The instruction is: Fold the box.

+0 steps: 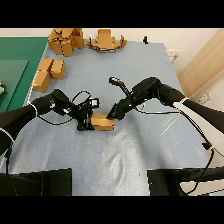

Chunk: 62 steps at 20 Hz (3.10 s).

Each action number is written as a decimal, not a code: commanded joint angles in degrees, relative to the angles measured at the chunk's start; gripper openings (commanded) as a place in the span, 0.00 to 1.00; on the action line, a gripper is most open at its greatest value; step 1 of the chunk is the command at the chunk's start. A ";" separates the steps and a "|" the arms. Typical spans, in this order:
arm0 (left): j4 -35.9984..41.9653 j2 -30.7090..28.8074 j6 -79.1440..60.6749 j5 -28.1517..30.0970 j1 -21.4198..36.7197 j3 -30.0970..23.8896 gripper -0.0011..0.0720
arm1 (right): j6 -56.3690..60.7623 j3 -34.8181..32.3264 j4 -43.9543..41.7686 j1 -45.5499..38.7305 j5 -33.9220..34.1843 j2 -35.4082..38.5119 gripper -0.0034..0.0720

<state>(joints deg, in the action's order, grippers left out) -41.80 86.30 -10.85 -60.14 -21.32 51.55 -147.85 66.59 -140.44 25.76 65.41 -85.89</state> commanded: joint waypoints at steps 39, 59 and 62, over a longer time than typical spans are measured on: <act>0.02 0.00 0.44 -0.02 0.00 -0.04 0.04 | -7.61 -1.44 10.60 7.85 -10.91 5.84 0.78; 0.02 0.00 0.44 0.00 0.00 -0.02 0.04 | -7.56 -1.44 11.91 7.91 -10.93 3.78 0.23; 0.02 0.00 0.44 -0.02 0.00 -0.02 0.04 | -7.54 -1.49 11.93 7.93 -10.49 2.47 0.23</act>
<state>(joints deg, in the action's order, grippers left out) -41.74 86.30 -10.33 -60.18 -21.32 51.55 -155.48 65.14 -128.84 33.63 54.70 -82.54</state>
